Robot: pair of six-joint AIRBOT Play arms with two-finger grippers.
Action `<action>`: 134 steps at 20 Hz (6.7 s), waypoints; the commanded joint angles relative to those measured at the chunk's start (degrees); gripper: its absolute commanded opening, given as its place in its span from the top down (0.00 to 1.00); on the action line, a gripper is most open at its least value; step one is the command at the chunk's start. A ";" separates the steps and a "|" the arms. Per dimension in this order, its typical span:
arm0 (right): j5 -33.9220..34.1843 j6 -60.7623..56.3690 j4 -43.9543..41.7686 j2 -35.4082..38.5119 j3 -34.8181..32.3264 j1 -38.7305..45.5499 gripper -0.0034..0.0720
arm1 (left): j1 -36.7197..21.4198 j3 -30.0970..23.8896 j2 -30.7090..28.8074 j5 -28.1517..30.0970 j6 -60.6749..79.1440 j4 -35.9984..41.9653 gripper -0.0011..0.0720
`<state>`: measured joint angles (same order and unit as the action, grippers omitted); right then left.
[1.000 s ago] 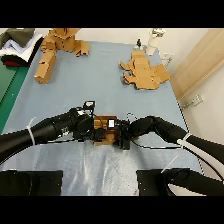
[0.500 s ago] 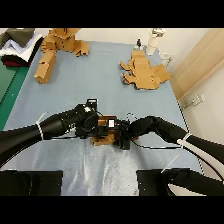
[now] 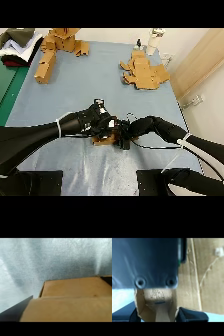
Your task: Fold the box.
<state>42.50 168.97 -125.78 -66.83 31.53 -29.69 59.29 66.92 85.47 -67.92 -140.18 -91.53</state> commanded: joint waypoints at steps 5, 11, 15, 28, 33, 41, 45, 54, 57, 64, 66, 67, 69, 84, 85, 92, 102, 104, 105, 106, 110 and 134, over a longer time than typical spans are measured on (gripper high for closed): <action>0.00 -0.02 0.00 0.00 0.04 -0.04 0.37 | 1.88 1.36 2.75 -1.05 -2.10 -1.57 0.60; 0.00 -0.02 0.00 0.00 0.04 -0.04 0.37 | 2.16 1.36 2.78 -0.72 -2.16 -1.66 0.97; 0.00 -0.02 0.00 0.00 0.04 -0.04 0.37 | 2.16 1.36 2.75 -0.63 -2.08 -1.03 0.97; 0.00 -0.02 0.00 0.00 0.04 -0.04 0.37 | 2.10 1.36 2.21 -2.32 -0.63 -0.92 0.53; 0.00 -0.02 0.00 0.00 0.04 -0.04 0.37 | 0.96 1.33 1.64 -3.37 -0.17 -1.29 0.53; 0.00 -0.02 0.00 0.00 0.04 -0.04 0.37 | 0.61 1.33 1.49 -5.40 1.14 -1.29 0.53; 0.00 -0.02 0.00 0.00 0.04 -0.04 0.37 | 0.61 1.33 1.49 -8.48 2.62 -1.29 0.53; 0.00 -0.02 0.00 0.00 0.04 -0.04 0.37 | 0.61 1.33 -0.07 -1.88 3.34 2.60 0.53; 0.00 -0.02 0.00 0.00 0.04 -0.04 0.37 | 0.11 1.31 1.22 -0.15 3.28 3.69 0.53; 0.00 -0.02 0.00 0.00 0.04 -0.04 0.37 | -1.77 1.16 1.77 -0.83 2.84 4.52 0.71; 0.00 -0.02 0.00 0.00 0.04 -0.04 0.37 | -1.77 1.16 1.79 -0.46 2.80 4.52 0.84; 0.00 -0.02 0.00 0.00 0.04 -0.04 0.37 | -1.77 1.16 1.79 0.28 2.78 4.52 0.84; 0.00 -0.02 0.00 0.00 0.04 -0.04 0.37 | -1.77 1.16 1.79 0.85 2.60 4.50 0.97; 0.00 -0.02 0.00 0.00 0.04 -0.04 0.37 | -1.77 1.18 1.79 1.16 4.68 4.59 0.54; 0.00 -0.02 0.00 0.00 0.04 -0.04 0.37 | -1.77 1.16 1.79 2.45 5.46 5.38 0.30; 0.00 -0.02 0.00 0.00 0.04 -0.04 0.37 | -2.36 1.16 1.64 6.95 6.03 7.96 0.07; 0.00 -0.02 0.00 0.00 0.04 -0.04 0.37 | -3.32 -4.68 -2.43 8.98 5.81 8.04 0.08; 0.00 -0.02 0.00 0.00 0.04 -0.04 0.37 | -3.69 -5.42 -4.20 10.95 5.81 8.02 0.08; 0.00 -0.02 0.00 0.00 0.04 -0.04 0.37 | -3.98 -5.60 -4.90 11.30 5.81 7.98 0.08; 0.00 -0.02 0.00 0.00 0.04 -0.04 0.37 | -4.24 -5.90 -5.57 11.17 5.84 7.96 0.08; 0.00 -0.02 0.00 0.00 0.04 -0.04 0.37 | -5.49 -7.96 -7.98 11.15 5.81 7.96 0.08; 0.00 -0.02 0.00 0.00 0.04 -0.04 0.37 | -36.54 -30.99 -33.09 0.31 81.64 36.85 0.97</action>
<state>42.52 168.94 -125.75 -66.83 31.62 -29.76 31.57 38.44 53.98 -56.84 -87.96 -64.60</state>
